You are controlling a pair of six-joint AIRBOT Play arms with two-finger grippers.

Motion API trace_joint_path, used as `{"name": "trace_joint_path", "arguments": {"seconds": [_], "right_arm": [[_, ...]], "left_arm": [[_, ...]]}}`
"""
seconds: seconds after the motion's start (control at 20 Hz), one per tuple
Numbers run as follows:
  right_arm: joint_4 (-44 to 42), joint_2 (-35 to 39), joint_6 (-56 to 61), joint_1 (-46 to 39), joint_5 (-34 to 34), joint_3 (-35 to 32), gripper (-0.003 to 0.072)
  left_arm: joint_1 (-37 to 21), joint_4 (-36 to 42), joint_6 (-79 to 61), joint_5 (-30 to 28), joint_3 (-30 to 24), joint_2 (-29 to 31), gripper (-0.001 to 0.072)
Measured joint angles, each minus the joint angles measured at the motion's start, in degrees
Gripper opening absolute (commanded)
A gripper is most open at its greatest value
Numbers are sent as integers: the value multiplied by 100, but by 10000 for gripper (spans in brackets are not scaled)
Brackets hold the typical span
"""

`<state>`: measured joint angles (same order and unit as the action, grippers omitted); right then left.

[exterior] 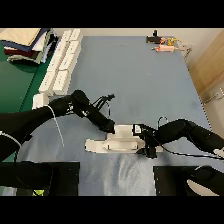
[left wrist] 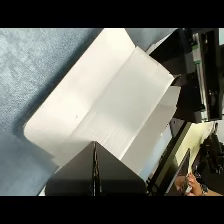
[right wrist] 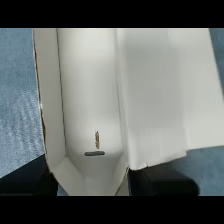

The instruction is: Fold the box.

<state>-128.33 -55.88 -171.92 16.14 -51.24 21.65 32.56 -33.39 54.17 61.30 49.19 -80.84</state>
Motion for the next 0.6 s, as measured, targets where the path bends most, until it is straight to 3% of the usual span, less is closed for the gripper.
{"name": "trace_joint_path", "arguments": {"seconds": [0.25, 0.45, 0.6], "right_arm": [[2, 0, 0, 2, 0, 0, 514], [2, 0, 0, 2, 0, 0, 514], [2, 0, 0, 2, 0, 0, 514]], "left_arm": [[-273, -39, -275, 81, 138, 522, 12], [-393, -323, -671, 243, 44, 1416, 10], [-413, -461, -975, 315, -354, 2256, 10]]}}
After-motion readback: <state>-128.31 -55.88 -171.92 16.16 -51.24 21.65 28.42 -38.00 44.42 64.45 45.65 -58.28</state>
